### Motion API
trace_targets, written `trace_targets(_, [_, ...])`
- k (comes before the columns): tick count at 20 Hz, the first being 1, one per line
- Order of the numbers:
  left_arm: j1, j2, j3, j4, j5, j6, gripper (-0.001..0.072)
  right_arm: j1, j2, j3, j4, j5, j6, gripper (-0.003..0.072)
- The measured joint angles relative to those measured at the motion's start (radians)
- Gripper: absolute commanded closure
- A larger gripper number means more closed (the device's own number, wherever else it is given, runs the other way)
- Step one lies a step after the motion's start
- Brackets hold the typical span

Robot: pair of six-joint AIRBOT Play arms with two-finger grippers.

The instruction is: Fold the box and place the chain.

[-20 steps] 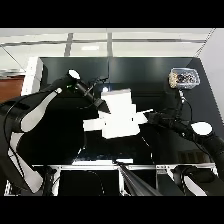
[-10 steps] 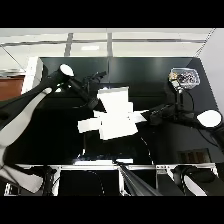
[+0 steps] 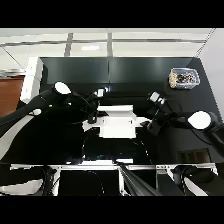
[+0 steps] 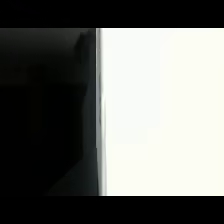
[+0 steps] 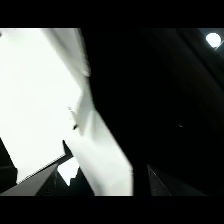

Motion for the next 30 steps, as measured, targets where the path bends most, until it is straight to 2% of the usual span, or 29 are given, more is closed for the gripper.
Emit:
trace_targets(5, [-0.026, -0.044, -0.016, 0.025, 0.057, -0.018, 0.0685, 0.093, -0.046, -0.015, -0.021, -0.021, -0.068, 0.0041])
trace_targets(15, [-0.032, -0.068, -0.020, 0.047, 0.071, -0.043, 0.0684, 0.168, -0.171, -0.038, -0.056, 0.011, -0.246, 0.0042])
trace_targets(20, [-0.032, -0.068, -0.020, 0.048, 0.071, -0.043, 0.0684, 0.238, -0.217, -0.037, 0.048, -0.114, -0.264, 0.0042])
trace_targets(24, [-0.032, -0.068, -0.020, 0.047, 0.074, -0.047, 0.0684, 0.232, -0.199, -0.016, 0.093, -0.222, -0.267, 0.0042])
trace_targets(30, [-0.032, -0.068, -0.020, 0.047, 0.075, -0.047, 0.0684, 0.193, -0.167, -0.005, 0.093, -0.267, -0.301, 0.0042])
